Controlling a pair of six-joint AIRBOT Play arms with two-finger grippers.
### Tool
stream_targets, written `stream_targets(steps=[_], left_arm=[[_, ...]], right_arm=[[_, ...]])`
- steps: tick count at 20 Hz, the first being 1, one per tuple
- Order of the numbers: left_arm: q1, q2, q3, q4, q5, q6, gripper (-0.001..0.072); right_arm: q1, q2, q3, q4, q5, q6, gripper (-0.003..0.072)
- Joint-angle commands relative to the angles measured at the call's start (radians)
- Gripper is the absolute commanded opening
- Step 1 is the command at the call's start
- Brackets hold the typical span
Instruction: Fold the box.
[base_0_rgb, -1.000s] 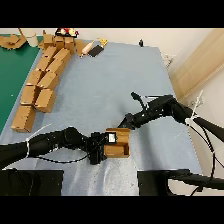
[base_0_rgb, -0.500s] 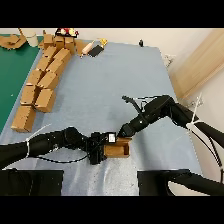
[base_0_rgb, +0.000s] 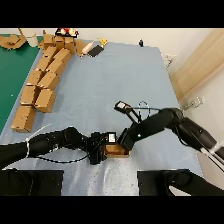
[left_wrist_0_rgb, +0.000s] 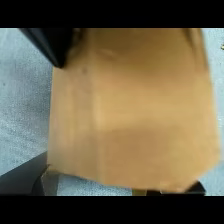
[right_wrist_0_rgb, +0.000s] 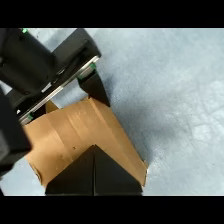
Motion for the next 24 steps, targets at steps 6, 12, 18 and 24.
stream_targets(steps=[6,12,18,24], left_arm=[[0.001,0.000,0.000,0.000,0.000,0.000,0.0384],[0.001,0.000,0.000,0.000,0.000,0.000,0.0384],[0.000,0.000,0.000,0.000,0.000,0.000,0.0384],[0.000,0.000,0.000,0.000,0.000,0.000,0.0384]], right_arm=[[0.254,0.131,-0.124,-0.311,0.175,0.146,0.0006],[0.353,0.237,-0.166,-0.428,0.258,0.146,0.0086],[0.366,0.288,-0.166,-0.395,0.220,0.143,0.0485],[0.366,0.285,-0.166,-0.412,0.135,0.013,0.0485]])
